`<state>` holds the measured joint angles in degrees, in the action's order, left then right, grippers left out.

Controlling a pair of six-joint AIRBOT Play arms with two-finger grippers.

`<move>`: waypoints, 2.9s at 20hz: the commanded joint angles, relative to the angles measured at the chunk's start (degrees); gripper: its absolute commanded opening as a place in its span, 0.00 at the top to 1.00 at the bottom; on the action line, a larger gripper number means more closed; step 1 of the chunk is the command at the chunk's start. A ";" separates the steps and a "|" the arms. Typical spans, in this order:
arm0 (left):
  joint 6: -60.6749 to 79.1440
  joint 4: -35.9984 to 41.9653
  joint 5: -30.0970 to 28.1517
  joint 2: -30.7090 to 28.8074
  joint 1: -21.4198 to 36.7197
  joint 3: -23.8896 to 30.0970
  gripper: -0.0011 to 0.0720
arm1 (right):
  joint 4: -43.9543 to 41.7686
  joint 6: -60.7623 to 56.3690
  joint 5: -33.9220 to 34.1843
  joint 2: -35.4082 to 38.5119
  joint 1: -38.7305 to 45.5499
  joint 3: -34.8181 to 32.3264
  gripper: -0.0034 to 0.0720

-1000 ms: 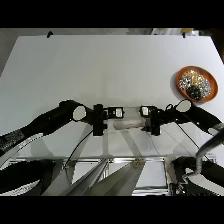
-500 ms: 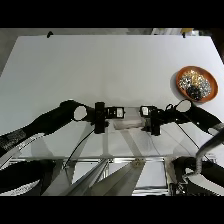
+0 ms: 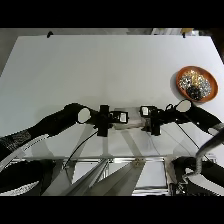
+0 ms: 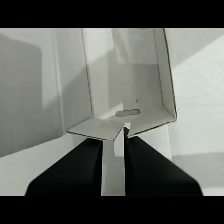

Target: Fold the box and place the chain.

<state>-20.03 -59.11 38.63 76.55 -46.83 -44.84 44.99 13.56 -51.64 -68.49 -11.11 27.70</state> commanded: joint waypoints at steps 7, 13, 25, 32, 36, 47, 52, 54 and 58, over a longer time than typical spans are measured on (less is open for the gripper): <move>0.72 7.76 -4.31 0.39 -0.42 0.02 0.80 | -0.02 -0.02 0.00 0.04 0.00 0.02 0.53; 0.57 9.79 -4.85 2.25 -1.14 0.02 0.76 | 0.00 -0.02 0.00 0.04 0.00 0.02 0.53; -5.66 10.14 -0.09 0.24 -1.92 0.00 0.98 | 0.00 -0.02 0.00 0.04 0.00 0.02 0.53; -51.71 -9.01 10.91 -12.92 3.41 0.00 0.98 | -0.02 -0.02 0.00 0.04 0.00 0.02 0.53; -72.46 -13.88 19.76 -17.20 7.04 0.02 0.98 | 0.00 -0.02 0.00 0.04 0.00 0.02 0.53; -85.35 0.83 4.26 -10.95 11.91 10.78 0.98 | 0.00 -0.02 0.02 0.04 0.00 0.02 0.53; -76.30 10.47 2.51 -3.13 10.93 10.78 0.98 | 0.00 -0.02 0.02 0.04 0.00 0.02 0.53; -76.13 10.56 2.54 -2.40 10.64 10.78 0.98 | -0.02 -0.02 0.02 0.04 0.00 0.02 0.53; -72.04 13.86 1.81 -6.03 9.66 10.51 0.98 | -0.02 -0.02 0.00 0.04 0.00 0.02 0.53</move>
<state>-95.26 -48.40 41.36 71.90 -36.56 -34.15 44.99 13.54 -51.62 -68.49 -11.09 27.70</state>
